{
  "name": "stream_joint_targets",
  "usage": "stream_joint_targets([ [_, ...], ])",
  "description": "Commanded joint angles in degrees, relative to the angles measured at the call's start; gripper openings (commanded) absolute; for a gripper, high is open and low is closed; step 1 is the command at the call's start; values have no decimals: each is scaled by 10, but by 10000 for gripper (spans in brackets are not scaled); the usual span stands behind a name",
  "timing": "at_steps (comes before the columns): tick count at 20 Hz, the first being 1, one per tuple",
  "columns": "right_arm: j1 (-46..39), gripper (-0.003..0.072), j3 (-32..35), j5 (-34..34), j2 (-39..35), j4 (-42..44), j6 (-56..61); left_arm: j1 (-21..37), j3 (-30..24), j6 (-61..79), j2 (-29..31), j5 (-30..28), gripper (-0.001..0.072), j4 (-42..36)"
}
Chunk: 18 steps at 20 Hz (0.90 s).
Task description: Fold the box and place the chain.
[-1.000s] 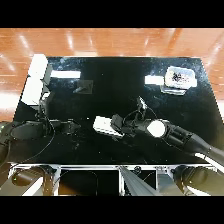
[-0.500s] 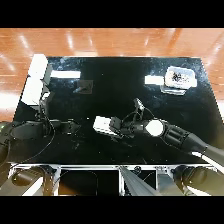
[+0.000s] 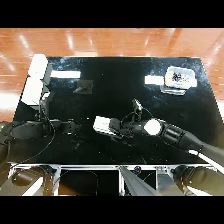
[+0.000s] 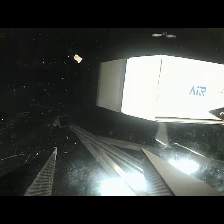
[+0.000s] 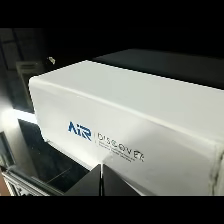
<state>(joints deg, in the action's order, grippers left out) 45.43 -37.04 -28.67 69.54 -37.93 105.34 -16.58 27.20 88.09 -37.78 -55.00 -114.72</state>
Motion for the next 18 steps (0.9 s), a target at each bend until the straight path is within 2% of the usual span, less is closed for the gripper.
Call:
stream_joint_targets([
  [1, 0, 32, 0, -3, 4, -2, -8, 0, 0, 0, 0, 0, 621, 0],
  [5, 0, 32, 0, -6, 4, -2, -9, 0, 0, 0, 0, 0, 621, 0],
  [10, -23, 31, 0, -74, 2, 4, -44, 0, 0, 0, 0, 0, 620, -2],
  [15, -80, 32, 0, -117, -26, 105, -173, 0, 0, 0, 0, 0, 621, -2],
  [18, -121, 32, 0, -158, -45, 111, -210, 0, 0, 0, 0, 0, 621, -2],
])
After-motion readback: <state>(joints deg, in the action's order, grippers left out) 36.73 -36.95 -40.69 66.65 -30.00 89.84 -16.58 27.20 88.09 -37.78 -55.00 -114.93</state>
